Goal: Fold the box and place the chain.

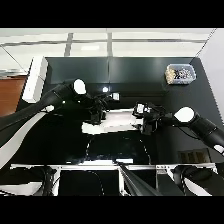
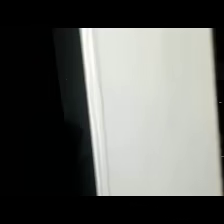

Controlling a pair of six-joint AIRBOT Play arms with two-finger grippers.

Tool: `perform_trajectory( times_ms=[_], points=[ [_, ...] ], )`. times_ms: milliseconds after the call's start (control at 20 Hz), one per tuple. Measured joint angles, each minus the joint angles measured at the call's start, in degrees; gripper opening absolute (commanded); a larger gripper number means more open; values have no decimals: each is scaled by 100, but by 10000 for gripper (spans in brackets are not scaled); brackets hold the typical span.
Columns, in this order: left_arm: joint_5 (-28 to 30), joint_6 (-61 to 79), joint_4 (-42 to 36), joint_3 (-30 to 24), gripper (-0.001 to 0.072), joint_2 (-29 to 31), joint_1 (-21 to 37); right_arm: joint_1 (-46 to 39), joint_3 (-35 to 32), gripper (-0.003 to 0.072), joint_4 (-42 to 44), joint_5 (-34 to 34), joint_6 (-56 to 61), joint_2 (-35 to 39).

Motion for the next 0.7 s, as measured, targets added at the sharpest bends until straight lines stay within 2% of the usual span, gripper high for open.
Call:
perform_trajectory(
  times_ms=[400,700],
  points=[
    [503,197,358,-44,25,11,-184,0,-87,627,162,79,-151,-122],
    [562,238,400,-44,25,11,-197,0,-118,626,789,87,-1255,-461]
  ],
)
